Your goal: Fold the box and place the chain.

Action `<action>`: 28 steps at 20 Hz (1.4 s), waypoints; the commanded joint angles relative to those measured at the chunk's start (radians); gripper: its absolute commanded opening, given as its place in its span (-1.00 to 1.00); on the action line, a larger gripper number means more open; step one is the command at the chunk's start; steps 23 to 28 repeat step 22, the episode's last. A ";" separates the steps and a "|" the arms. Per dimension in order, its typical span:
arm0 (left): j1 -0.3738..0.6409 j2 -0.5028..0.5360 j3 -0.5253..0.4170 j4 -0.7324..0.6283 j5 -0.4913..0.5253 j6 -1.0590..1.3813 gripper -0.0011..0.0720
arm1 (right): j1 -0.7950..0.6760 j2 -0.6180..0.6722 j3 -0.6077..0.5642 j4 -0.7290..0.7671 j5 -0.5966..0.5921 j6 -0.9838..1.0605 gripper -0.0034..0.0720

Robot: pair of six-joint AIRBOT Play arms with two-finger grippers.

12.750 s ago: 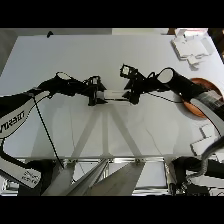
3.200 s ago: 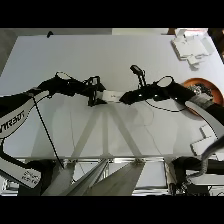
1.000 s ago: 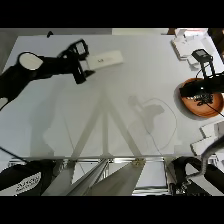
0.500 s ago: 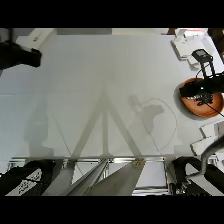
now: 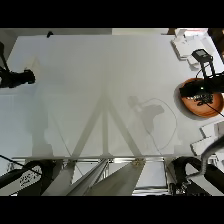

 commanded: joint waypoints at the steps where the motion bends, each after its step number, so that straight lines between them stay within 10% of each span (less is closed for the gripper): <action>1: 0.009 -0.120 -0.052 -0.010 0.063 0.032 -0.91 | -0.001 0.001 0.001 0.000 0.000 0.000 -0.88; 6: 0.009 -0.185 -0.052 -0.009 0.064 0.117 -0.32 | -0.001 0.001 0.001 0.000 0.000 0.000 -0.88; 9: 0.009 -0.167 -0.052 -0.006 0.056 0.123 0.95 | -0.001 0.001 0.001 0.000 0.000 0.000 -0.88; 22: 0.009 0.166 -0.051 -0.008 0.073 0.230 0.93 | -0.001 0.001 0.001 0.000 0.000 0.000 -0.88; 28: 0.009 0.166 -0.051 -0.008 0.073 0.230 0.93 | -0.001 0.001 0.001 0.000 0.000 0.000 -0.88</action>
